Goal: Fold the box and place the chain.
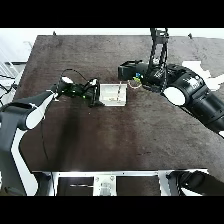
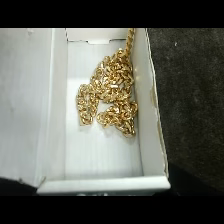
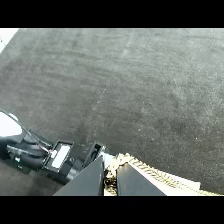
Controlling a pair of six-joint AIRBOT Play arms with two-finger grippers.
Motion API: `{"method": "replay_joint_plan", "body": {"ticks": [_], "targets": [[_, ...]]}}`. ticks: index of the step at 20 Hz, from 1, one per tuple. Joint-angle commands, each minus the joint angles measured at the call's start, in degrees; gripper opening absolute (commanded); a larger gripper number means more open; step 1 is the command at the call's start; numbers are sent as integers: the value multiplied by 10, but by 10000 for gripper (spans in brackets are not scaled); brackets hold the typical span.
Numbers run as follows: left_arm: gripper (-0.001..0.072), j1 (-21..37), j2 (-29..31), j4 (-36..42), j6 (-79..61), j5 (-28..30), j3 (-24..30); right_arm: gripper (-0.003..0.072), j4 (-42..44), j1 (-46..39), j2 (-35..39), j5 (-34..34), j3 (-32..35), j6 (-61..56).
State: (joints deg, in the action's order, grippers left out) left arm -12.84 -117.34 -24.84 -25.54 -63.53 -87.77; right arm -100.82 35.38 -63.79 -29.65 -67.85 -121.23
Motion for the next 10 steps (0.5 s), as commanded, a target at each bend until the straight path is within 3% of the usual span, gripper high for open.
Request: {"method": "replay_joint_plan", "body": {"ticks": [1,10], "targets": [[491,0,0,0,0,0,0,9,-39,-2,-9,30,0,-55],[491,0,0,0,0,0,0,10,-83,-20,-10,32,-18,-77]]}}
